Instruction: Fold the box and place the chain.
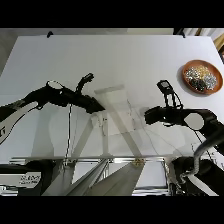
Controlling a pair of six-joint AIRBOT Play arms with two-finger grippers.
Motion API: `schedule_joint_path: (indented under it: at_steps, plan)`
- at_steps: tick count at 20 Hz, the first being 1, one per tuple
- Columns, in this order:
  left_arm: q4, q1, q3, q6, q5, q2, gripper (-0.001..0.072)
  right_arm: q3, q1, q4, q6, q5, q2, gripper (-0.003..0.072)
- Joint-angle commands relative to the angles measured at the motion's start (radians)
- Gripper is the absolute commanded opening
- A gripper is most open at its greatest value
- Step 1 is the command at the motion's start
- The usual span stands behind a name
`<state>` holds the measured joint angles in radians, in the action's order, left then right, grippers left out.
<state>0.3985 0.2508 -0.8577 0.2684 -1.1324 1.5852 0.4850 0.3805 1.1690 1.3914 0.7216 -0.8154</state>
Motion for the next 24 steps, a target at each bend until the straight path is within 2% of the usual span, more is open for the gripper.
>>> schedule_joint_path:
  at_steps: [1,2,6,7,9,10,14,16,21,24]
  plan:
    - [0.006,-0.002,0.000,-0.066,-0.003,0.000,0.0040,0.000,0.001,0.000,0.000,0.002,0.001,0.0014]
    - [0.006,-0.002,0.000,-0.089,-0.005,-0.001,0.0006,0.000,0.001,0.000,0.000,0.002,0.001,0.0014]
    - [0.007,-0.001,0.000,-0.172,-0.013,-0.040,0.0005,0.000,0.001,-0.023,0.000,0.024,0.001,0.0018]
    - [0.010,-0.001,0.000,-0.196,-0.019,-0.057,0.0005,0.001,0.001,-0.035,0.000,0.029,0.001,0.0063]
    - [0.034,0.005,-0.001,-0.229,-0.023,-0.094,0.0006,0.003,0.000,-0.068,0.000,0.040,0.003,0.0273]
    - [0.065,0.012,-0.001,-0.240,-0.027,-0.115,0.0006,0.012,0.000,-0.076,0.000,0.060,0.009,0.0303]
    - [0.259,0.091,0.000,-0.242,-0.058,-0.200,0.0003,0.088,0.000,-0.054,0.000,0.199,0.115,0.0299]
    - [0.332,0.163,0.000,-0.238,-0.014,-0.243,0.0003,0.101,0.000,-0.016,0.000,0.236,0.203,0.0296]
    - [0.313,0.295,0.000,-0.231,0.116,-0.254,0.0003,0.101,0.000,0.108,0.023,0.328,0.346,0.0296]
    - [0.190,0.299,0.032,-0.254,0.186,-0.249,0.0002,0.101,0.000,0.107,0.041,0.376,0.349,0.0296]
